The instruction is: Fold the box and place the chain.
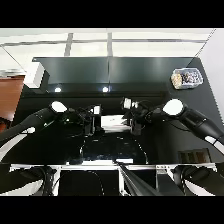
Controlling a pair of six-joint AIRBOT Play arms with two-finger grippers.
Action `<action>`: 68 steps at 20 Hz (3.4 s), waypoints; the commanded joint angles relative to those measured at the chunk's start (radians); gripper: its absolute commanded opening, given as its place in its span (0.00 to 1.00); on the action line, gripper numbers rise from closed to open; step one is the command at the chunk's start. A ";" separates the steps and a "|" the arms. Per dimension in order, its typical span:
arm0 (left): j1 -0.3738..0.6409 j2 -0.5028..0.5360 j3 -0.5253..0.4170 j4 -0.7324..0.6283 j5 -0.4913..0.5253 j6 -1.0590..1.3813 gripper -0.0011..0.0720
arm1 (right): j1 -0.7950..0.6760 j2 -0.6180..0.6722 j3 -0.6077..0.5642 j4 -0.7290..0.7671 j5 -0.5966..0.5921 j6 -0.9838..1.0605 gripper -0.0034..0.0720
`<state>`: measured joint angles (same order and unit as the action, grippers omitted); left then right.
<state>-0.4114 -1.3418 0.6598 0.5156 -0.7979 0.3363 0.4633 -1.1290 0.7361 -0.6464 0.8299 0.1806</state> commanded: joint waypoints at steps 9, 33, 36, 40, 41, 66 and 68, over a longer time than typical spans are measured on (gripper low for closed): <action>0.000 -0.001 0.000 0.000 0.000 0.000 0.52 | -0.126 -0.032 -0.076 0.392 0.143 0.744 0.07; 0.000 0.000 0.000 -0.001 0.000 -0.001 0.52 | -0.261 0.058 0.003 0.097 0.222 0.780 0.07; 0.002 0.044 0.001 0.025 0.004 -0.009 1.00 | -0.410 0.200 0.003 -0.099 0.321 0.892 0.07; 0.006 0.176 0.003 0.101 -0.027 -0.129 1.00 | -0.549 0.306 0.003 -0.284 0.439 0.968 0.07; 0.003 0.205 0.005 0.092 -0.035 -0.136 0.99 | -0.559 0.309 0.003 -0.286 0.447 0.969 0.07; -0.171 -0.175 0.303 0.047 -0.129 -0.390 0.99 | -0.558 0.309 -0.029 -0.219 0.312 0.945 0.07; -0.171 -0.175 0.310 0.061 -0.123 -0.376 0.99 | -0.558 0.309 -0.029 -0.219 0.312 0.945 0.07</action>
<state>-0.5819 -1.5162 0.9592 0.5274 -0.9199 -0.0593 -0.0948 -0.8204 0.7082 -0.8654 1.1477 1.1263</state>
